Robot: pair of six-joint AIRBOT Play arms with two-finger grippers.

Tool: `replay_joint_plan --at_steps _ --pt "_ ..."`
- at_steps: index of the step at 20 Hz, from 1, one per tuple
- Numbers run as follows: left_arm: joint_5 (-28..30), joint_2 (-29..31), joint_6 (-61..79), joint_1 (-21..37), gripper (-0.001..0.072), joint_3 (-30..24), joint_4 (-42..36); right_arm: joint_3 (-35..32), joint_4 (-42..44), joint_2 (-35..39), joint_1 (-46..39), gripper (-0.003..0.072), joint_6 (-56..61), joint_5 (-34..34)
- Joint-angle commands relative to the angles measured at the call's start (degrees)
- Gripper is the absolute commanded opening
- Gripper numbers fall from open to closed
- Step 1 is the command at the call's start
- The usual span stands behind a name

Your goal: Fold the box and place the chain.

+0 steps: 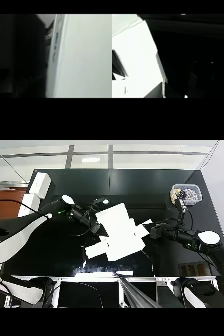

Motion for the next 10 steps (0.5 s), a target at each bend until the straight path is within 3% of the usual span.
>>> replay_joint_plan --at_steps 1,2,3,6,10 --pt "-0.35 -0.02 0.2 0.31 0.0027 0.63 0.42 -0.02 -0.33 0.04 0.04 0.025 -0.02 0.44" --pt "-0.37 -0.02 0.2 0.31 0.0027 0.63 0.42 0.0 -0.42 0.04 -0.04 0.0459 -0.02 0.13" --pt "-0.48 0.0 0.2 0.31 0.0027 0.63 0.42 0.22 -0.42 0.04 -0.33 0.0602 -0.04 -0.2" --pt "-2.03 0.46 0.17 0.37 0.0025 0.68 0.98 3.39 -2.71 0.04 -3.65 0.0605 -0.07 2.97" --pt "-2.71 6.6 -5.03 -1.18 0.0023 0.61 9.92 11.19 -21.99 0.04 -9.9 0.0605 -0.04 16.55"
